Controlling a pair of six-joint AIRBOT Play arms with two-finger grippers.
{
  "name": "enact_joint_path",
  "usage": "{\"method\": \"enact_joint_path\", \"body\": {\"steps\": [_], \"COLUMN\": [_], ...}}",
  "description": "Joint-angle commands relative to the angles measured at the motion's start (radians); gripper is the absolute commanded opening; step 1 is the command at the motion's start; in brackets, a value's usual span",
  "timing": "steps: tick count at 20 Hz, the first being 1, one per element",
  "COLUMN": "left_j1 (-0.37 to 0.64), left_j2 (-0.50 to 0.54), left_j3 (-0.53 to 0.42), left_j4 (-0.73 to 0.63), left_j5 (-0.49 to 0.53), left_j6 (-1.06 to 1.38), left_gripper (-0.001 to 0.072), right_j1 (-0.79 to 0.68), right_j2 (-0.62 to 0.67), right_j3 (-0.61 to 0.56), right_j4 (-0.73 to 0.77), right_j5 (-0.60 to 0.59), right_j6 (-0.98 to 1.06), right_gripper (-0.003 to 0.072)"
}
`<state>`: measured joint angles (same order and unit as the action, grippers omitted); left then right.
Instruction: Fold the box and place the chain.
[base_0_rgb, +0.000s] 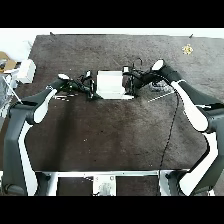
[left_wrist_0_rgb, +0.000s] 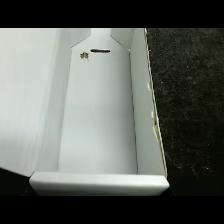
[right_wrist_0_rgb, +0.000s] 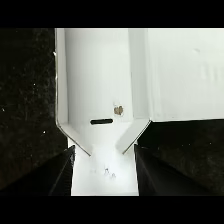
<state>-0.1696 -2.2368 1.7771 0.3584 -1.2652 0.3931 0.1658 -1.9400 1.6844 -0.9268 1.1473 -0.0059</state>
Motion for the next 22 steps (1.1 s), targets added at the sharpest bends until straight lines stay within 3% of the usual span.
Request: {"method": "enact_joint_path", "body": {"steps": [1, 3, 6, 18, 19, 20, 22], "left_j1": [0.0, 0.0, 0.0, 0.0, 0.0, 0.0, 0.0], "left_j2": [0.0, 0.0, 0.0, 0.0, 0.0, 0.0, 0.0], "left_j3": [0.001, 0.001, 0.001, 0.001, 0.001, 0.001, 0.001], "left_j4": [0.0, 0.0, 0.0, 0.0, 0.0, 0.0, 0.0], "left_j5": [0.0, 0.0, 0.0, 0.0, 0.0, 0.0, -0.001], "left_j6": [0.0, 0.0, 0.0, 0.0, 0.0, 0.0, 0.0], "left_gripper": [0.0226, 0.0226, 0.0226, 0.0226, 0.0226, 0.0226, 0.0226], "right_j1": [0.006, 0.005, 0.016, 0.058, 0.058, 0.058, 0.057], "right_j2": [-0.024, -0.023, -0.024, -0.049, -0.049, -0.049, -0.049], "right_j3": [0.0, 0.0, 0.0, 0.001, 0.001, 0.001, 0.001], "right_j4": [0.041, 0.061, 0.139, 0.097, 0.097, 0.097, 0.097], "right_j5": [-0.013, -0.026, -0.011, -0.082, -0.082, -0.083, -0.083], "right_j6": [-0.002, -0.002, -0.002, -0.002, -0.002, -0.002, -0.003], "right_gripper": [0.0294, 0.0197, 0.0216, 0.0221, 0.0345, 0.0516, 0.0588]}}
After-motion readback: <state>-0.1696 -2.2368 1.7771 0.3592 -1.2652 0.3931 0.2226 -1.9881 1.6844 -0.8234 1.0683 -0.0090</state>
